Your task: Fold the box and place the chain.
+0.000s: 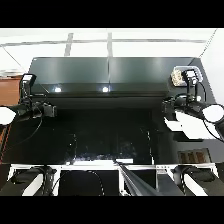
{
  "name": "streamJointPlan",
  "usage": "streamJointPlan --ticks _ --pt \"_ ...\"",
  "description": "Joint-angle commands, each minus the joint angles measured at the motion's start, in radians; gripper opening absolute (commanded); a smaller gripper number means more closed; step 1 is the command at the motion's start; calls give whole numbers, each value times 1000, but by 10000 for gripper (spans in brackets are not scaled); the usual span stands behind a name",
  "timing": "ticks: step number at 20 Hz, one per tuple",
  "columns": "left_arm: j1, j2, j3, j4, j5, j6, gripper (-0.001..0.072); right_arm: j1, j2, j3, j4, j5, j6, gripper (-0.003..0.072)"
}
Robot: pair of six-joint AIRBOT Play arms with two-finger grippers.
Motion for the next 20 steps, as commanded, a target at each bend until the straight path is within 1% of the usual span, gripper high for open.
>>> streamJointPlan --ticks 1,13,15,17,18,19,20 --pt "0 1 0 0 0 0 25 1 0 0 0 0 0 13" --pt "0 1 0 0 0 0 24 1 0 0 0 0 0 14" --pt "0 1 0 -18 6 -2 24 1 0 0 33 -3 1 14" --pt "-1 1 0 -31 6 -2 25 2 0 0 68 -50 1 14" --pt "-1 1 0 -33 9 -2 25 2 0 0 108 -73 1 13" --pt "-2 0 0 -55 21 -2 24 2 0 0 137 -93 0 14" --pt "-2 0 0 -86 39 -1 24 2 0 0 140 -143 2 26"
